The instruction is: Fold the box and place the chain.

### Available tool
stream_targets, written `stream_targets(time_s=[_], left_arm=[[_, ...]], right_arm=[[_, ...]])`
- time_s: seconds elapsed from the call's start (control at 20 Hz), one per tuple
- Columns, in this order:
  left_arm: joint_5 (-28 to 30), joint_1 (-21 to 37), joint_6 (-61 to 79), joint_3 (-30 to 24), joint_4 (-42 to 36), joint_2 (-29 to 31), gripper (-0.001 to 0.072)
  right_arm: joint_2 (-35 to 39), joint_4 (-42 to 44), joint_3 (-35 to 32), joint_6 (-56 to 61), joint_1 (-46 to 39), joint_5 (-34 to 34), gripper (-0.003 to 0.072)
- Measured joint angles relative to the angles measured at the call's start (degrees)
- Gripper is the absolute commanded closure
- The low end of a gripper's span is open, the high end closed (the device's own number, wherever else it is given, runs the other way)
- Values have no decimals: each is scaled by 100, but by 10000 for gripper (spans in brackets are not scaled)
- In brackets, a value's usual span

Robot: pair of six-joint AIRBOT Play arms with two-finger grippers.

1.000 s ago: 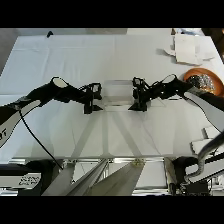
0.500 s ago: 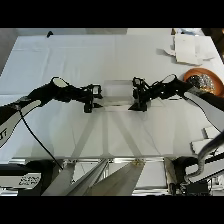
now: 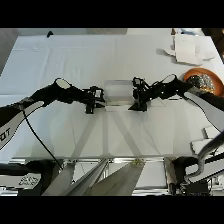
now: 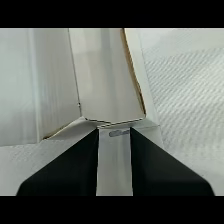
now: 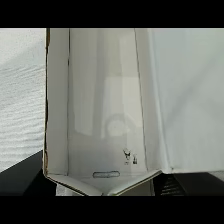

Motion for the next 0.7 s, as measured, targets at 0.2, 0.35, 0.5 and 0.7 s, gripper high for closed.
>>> stream_targets(time_s=[0.2,0.35,0.5,0.7], left_arm=[[76,-15,46,0,-127,-33,505],[98,-17,70,-2,-483,-39,506],[96,-17,90,-2,-807,-39,492],[48,-20,103,-2,-970,-39,312]], right_arm=[[0,2,2,0,0,0,169],[2,2,2,0,0,-2,169],[2,2,2,0,-2,-2,169],[2,2,2,0,-2,-2,169]])
